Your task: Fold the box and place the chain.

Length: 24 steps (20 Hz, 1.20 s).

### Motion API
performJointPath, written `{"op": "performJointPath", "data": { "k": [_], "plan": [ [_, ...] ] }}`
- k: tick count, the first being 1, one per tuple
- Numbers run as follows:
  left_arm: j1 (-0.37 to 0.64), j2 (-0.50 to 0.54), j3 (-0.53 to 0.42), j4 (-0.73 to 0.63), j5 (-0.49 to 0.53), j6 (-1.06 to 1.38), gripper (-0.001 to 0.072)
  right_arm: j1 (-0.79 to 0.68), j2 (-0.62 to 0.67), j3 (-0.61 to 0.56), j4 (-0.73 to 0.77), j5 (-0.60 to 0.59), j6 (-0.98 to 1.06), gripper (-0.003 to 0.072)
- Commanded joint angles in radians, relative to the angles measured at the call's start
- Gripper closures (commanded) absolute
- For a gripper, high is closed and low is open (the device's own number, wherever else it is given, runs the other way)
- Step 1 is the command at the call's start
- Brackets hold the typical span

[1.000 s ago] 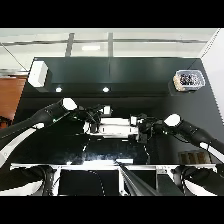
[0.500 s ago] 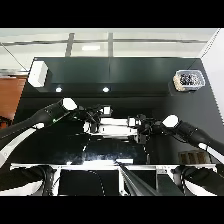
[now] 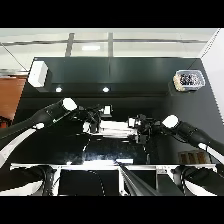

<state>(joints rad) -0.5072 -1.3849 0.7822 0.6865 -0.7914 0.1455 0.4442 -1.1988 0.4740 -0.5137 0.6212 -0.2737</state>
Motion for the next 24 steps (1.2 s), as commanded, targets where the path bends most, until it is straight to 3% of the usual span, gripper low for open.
{"op": "performJointPath", "data": {
  "k": [1, 6, 7, 9, 10, 12, 14, 17, 20, 24],
  "plan": [
    [0.003, 0.059, 0.002, 0.053, 0.000, -0.096, 0.0185, 0.000, -0.001, -0.001, -0.003, 0.003, 0.000, 0.0520],
    [0.026, 0.253, 0.002, 0.286, -0.111, -0.357, 0.0189, 0.000, -0.001, -0.001, -0.003, 0.003, 0.000, 0.0520],
    [0.033, 0.286, 0.002, 0.335, -0.144, -0.428, 0.0278, 0.000, -0.001, -0.001, -0.003, 0.003, 0.000, 0.0520],
    [0.050, 0.340, 0.002, 0.416, -0.230, -0.574, 0.0598, 0.000, -0.001, -0.001, -0.003, 0.003, 0.000, 0.0520],
    [0.060, 0.355, 0.002, 0.427, -0.293, -0.631, 0.0680, 0.000, -0.001, -0.001, -0.003, 0.003, 0.000, 0.0520],
    [0.063, 0.354, -0.006, 0.423, -0.388, -0.758, 0.0680, 0.000, -0.001, -0.001, -0.003, 0.003, 0.000, 0.0520],
    [0.039, 0.343, -0.058, 0.344, -0.397, -0.788, 0.0680, 0.000, -0.001, -0.001, -0.003, 0.003, 0.000, 0.0520],
    [-0.004, 0.315, -0.131, 0.101, -0.296, -0.788, 0.0680, 0.000, -0.001, -0.001, -0.003, 0.003, 0.000, 0.0520],
    [0.015, 0.311, -0.137, -0.148, -0.117, -0.723, 0.0678, 0.000, -0.001, -0.001, -0.003, 0.003, 0.000, 0.0520],
    [0.045, 0.307, -0.137, -0.221, 0.152, -0.641, 0.0678, 0.000, -0.001, -0.001, -0.003, 0.003, 0.000, 0.0521]
  ]
}}
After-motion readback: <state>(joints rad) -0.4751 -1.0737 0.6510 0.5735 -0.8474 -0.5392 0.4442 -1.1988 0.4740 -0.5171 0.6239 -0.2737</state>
